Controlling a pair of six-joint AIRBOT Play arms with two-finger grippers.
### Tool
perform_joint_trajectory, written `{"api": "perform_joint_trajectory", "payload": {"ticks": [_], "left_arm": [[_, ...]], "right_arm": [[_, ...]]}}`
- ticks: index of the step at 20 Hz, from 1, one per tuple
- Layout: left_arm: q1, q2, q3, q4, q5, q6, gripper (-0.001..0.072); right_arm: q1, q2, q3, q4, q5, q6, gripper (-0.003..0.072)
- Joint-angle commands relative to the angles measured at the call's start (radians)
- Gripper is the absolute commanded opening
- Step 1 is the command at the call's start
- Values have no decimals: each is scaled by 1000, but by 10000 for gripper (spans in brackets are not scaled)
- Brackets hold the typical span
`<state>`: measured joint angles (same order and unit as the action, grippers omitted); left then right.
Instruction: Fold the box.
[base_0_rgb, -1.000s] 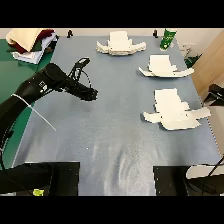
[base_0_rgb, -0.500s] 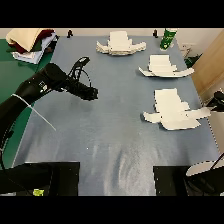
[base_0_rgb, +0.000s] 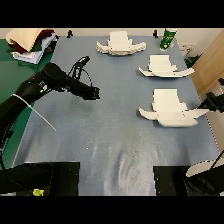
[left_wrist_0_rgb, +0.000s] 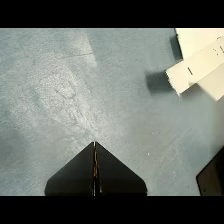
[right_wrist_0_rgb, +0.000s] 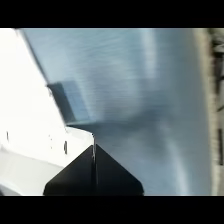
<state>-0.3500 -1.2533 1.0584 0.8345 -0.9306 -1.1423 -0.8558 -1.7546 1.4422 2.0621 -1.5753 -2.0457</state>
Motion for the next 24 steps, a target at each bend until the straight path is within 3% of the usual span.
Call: {"api": "perform_joint_trajectory", "payload": {"ticks": [1, 4, 7, 10, 13, 18, 19, 20, 21, 24], "left_arm": [[0, 0, 0, -13, -3, 0, 14], [0, 0, 0, -37, 8, 0, 14], [0, 0, 0, -55, 10, -2, 14], [1, 8, 0, -65, -40, -7, 14], [15, 56, -17, -64, -184, 27, 14], [61, 270, -242, -66, -247, 27, 13], [76, 305, -280, -66, -239, 26, 14], [93, 325, -299, -65, -240, 25, 14], [103, 332, -300, -65, -244, 25, 14], [110, 330, -299, -70, -247, 24, 14]], "right_arm": [[89, -1, -23, 82, -45, -14, 1], [209, 13, -23, 212, -50, 16, 1], [356, 91, -93, 276, 74, 80, 0], [509, 238, -280, 275, 231, 138, 0], [634, 404, -482, 261, 315, 187, 0], [733, 656, -780, 243, 422, 284, 1], [733, 678, -807, 239, 417, 301, 52], [733, 682, -813, 223, 404, 312, 209], [733, 682, -813, 197, 389, 329, 308], [732, 681, -813, 107, 354, 377, 308]]}}
